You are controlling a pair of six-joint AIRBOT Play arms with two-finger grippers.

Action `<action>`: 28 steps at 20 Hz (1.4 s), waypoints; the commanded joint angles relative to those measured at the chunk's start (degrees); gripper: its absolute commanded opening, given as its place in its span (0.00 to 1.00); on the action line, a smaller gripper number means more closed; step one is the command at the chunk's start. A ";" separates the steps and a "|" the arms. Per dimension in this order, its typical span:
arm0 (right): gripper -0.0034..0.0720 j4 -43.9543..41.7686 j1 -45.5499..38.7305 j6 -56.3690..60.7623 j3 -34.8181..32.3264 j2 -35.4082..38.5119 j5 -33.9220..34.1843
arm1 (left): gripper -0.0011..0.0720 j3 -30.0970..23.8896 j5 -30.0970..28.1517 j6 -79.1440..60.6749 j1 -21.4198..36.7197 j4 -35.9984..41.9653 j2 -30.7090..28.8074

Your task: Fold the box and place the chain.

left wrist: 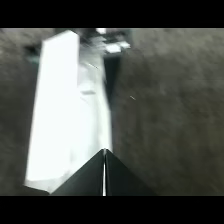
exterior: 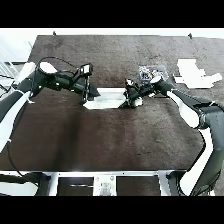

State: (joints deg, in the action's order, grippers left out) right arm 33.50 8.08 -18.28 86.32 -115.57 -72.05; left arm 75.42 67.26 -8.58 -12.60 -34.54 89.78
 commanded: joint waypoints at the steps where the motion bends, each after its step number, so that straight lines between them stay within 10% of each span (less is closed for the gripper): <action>1: 0.72 -0.02 0.04 0.02 -0.02 0.00 0.00 | 0.03 -1.44 0.26 1.62 -0.24 -2.25 0.55; 11: 0.72 -0.02 0.04 0.02 -0.02 0.00 0.00 | 0.03 1.18 -18.84 -7.13 -0.96 7.13 7.76; 28: 0.72 0.00 0.04 0.02 -0.02 0.00 0.00 | 0.03 9.03 -15.82 -6.47 0.15 10.32 20.00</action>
State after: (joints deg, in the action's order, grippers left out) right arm 33.41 8.05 -18.26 86.32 -115.57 -72.05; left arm 84.38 51.57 -15.68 -12.49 -23.75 108.47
